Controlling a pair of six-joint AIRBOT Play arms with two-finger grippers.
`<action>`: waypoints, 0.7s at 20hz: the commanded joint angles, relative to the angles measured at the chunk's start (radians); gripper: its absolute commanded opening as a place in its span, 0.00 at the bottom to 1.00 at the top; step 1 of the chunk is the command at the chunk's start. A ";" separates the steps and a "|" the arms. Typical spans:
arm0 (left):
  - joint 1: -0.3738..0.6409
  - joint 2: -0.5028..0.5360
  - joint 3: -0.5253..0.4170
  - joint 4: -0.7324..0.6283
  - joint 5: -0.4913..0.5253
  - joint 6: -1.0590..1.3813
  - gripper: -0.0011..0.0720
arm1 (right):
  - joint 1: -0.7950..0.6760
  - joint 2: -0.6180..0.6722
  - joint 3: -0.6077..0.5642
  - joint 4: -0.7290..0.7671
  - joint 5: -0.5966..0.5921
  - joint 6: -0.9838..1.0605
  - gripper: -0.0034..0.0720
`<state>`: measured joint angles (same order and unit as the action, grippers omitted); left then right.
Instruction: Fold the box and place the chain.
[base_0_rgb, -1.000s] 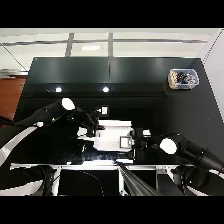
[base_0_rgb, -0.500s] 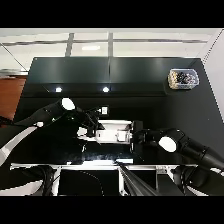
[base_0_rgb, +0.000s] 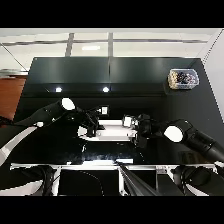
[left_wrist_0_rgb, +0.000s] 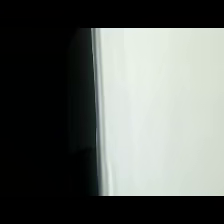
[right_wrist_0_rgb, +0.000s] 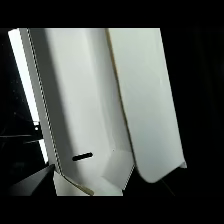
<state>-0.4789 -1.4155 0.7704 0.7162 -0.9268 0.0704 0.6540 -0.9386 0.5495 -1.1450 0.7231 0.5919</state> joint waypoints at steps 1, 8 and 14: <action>0.000 0.000 0.000 0.001 0.000 0.000 0.06 | -0.018 0.001 0.004 0.030 -0.005 0.006 0.98; -0.001 0.000 0.000 0.002 0.000 0.000 0.06 | -0.106 -0.045 0.004 0.258 0.032 -0.156 0.98; -0.001 0.014 0.000 -0.002 0.012 0.011 0.05 | -0.148 -0.119 0.004 0.402 0.092 -0.478 0.98</action>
<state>-0.4797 -1.4063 0.7704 0.7185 -0.9218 0.0727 0.5198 -1.0252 0.5529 -0.8040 0.7902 0.2478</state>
